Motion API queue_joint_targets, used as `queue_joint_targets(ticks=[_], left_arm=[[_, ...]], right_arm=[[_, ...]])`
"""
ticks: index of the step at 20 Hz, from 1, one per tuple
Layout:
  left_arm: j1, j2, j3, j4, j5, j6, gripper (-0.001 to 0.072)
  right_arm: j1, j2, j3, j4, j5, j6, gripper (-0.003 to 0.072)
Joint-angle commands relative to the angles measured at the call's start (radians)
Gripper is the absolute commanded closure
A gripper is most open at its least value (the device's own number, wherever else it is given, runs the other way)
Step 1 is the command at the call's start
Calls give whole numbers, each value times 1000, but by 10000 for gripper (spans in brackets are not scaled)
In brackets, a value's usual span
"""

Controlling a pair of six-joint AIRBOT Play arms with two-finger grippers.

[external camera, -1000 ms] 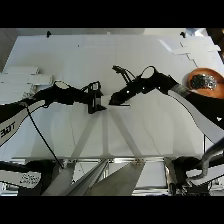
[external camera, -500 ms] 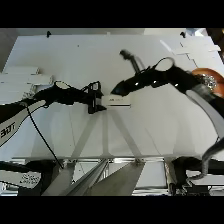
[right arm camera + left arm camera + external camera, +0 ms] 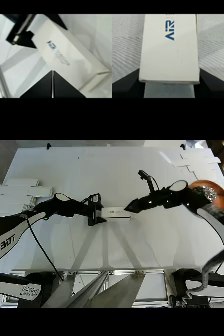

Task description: Fold the box and place the chain.

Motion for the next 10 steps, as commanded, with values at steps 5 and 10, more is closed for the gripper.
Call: queue_joint_targets(ticks=[5, 10], left_arm=[[0, 1, 0, 0, 0, 0, 449], [0, 1, 0, 0, 1, 0, 449]], right_arm=[[32, -85, -52, -61, -77, 6, 679], [32, -51, -51, -55, -71, 6, 678]])
